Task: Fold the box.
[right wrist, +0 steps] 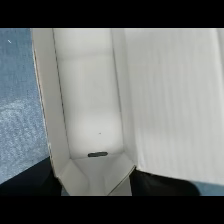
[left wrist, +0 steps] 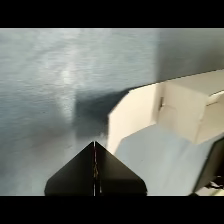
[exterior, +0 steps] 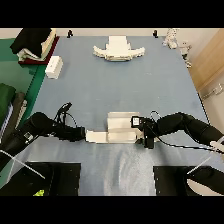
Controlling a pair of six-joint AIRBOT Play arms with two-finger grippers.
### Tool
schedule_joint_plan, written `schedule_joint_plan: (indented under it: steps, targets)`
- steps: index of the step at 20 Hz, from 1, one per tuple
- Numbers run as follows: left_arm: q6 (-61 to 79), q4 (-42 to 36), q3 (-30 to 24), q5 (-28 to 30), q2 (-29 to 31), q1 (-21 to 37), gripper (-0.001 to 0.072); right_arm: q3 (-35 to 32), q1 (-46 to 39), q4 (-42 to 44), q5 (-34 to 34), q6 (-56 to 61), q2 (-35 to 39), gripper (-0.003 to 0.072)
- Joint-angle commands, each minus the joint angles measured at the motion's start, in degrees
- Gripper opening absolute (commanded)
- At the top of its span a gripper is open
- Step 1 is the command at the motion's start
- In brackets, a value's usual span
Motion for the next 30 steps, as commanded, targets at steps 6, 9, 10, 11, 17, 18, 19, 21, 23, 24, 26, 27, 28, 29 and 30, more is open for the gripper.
schedule_joint_plan:
  steps: [6,9,10,11,17,18,19,21,23,24,26,27,28,29,30]
  targets:
    - [13.05,-17.27,-4.09,5.77,-3.89,-1.42,0.0011,-0.02,0.00,0.00,0.00,0.00,0.04,0.0512]
    - [13.88,-18.25,-4.09,9.73,-3.89,-7.08,0.0012,-0.02,0.00,0.00,0.00,0.02,0.04,0.0512]
    - [13.90,-18.58,-4.09,10.51,-3.89,-8.96,0.0012,-0.02,-0.02,0.00,0.00,0.00,0.04,0.0512]
    - [13.90,-19.02,-4.07,11.02,-3.89,-10.27,0.0012,-0.02,0.00,0.00,0.00,0.00,0.04,0.0512]
    - [13.86,-20.50,-1.95,8.98,-3.87,-11.67,0.0015,-0.02,0.00,0.00,0.00,0.00,0.04,0.0512]
    - [13.86,-20.48,-1.68,8.46,-3.87,-11.67,0.0016,-0.02,0.00,0.00,0.00,0.00,0.04,0.0512]
    - [13.84,-20.59,-1.53,8.11,-3.87,-11.67,0.0016,-0.02,0.00,0.00,0.00,0.02,0.04,0.0511]
    - [13.81,-20.65,-1.33,7.87,-3.87,-11.67,0.0016,-0.02,0.00,0.00,0.00,0.00,0.04,0.0512]
    - [13.81,-21.46,-1.29,7.63,-3.87,-11.65,0.0123,-0.02,0.00,0.00,0.00,0.00,0.04,0.0512]
    - [13.79,-21.97,-1.29,7.63,-3.87,-11.65,0.0364,-0.02,-0.02,0.00,0.00,0.00,0.04,0.0512]
    - [13.86,-21.86,-1.29,7.63,-3.87,-11.65,0.0378,-0.02,0.00,0.00,0.00,0.00,0.04,0.0512]
    - [13.84,-21.90,-1.29,7.69,-3.87,-11.65,0.0378,-0.02,0.00,0.00,0.00,0.00,0.04,0.0512]
    - [13.84,-21.90,-1.29,7.76,-3.87,-11.65,0.0379,-0.02,0.00,0.00,0.00,0.00,0.04,0.0512]
    - [13.84,-21.90,-1.27,8.02,-3.87,-11.63,0.0379,-0.02,0.00,0.00,0.00,0.00,0.04,0.0512]
    - [13.86,-21.92,-1.20,8.41,-3.87,-11.63,0.0380,-0.02,0.00,0.00,0.00,0.00,0.04,0.0512]
